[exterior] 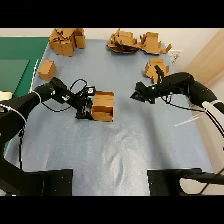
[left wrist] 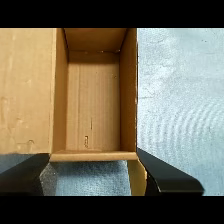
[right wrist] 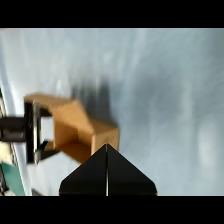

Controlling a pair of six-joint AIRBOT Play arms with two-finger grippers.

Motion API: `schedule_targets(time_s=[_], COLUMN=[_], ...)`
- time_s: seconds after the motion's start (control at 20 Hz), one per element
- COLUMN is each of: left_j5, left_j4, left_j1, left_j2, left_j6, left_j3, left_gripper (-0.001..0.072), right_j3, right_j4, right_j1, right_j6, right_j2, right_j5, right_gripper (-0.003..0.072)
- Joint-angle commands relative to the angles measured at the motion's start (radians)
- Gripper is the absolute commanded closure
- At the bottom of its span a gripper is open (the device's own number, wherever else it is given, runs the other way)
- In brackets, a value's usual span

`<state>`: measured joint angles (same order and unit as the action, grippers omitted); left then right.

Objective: Fold the box.

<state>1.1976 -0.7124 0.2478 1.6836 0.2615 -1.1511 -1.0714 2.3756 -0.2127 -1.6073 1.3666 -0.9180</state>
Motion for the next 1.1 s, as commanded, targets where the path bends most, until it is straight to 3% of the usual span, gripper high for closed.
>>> schedule_targets(time_s=[0.0, 0.2, 0.45, 0.8, 1.05], left_j5=[-0.012, -0.012, -0.011, -0.01, -0.009], left_j4=[-0.002, -0.002, -0.001, -0.002, -0.002], left_j1=[0.0, 0.0, 0.001, 0.0, 0.001], left_j2=[0.001, 0.001, 0.001, 0.001, 0.001], left_j6=[0.0, -0.001, -0.001, -0.002, -0.024], left_j3=[0.0, 0.0, 0.0, 0.0, 0.0], left_gripper=[0.031, 0.031, 0.031, 0.031, 0.031], right_j3=[0.006, -0.205, -0.494, -0.561, -0.571], right_j4=[0.122, 0.247, 0.254, 0.307, 0.299], right_j1=[-0.083, -0.064, 0.027, 0.088, 0.095], right_j6=[-0.097, -0.251, -0.318, -0.547, -0.803], right_j2=[0.114, 0.353, 0.547, 0.568, 0.55], right_j5=[0.101, -0.14, -0.395, -0.59, -0.638], right_gripper=[0.0679, 0.068, 0.068, 0.068, 0.0661])
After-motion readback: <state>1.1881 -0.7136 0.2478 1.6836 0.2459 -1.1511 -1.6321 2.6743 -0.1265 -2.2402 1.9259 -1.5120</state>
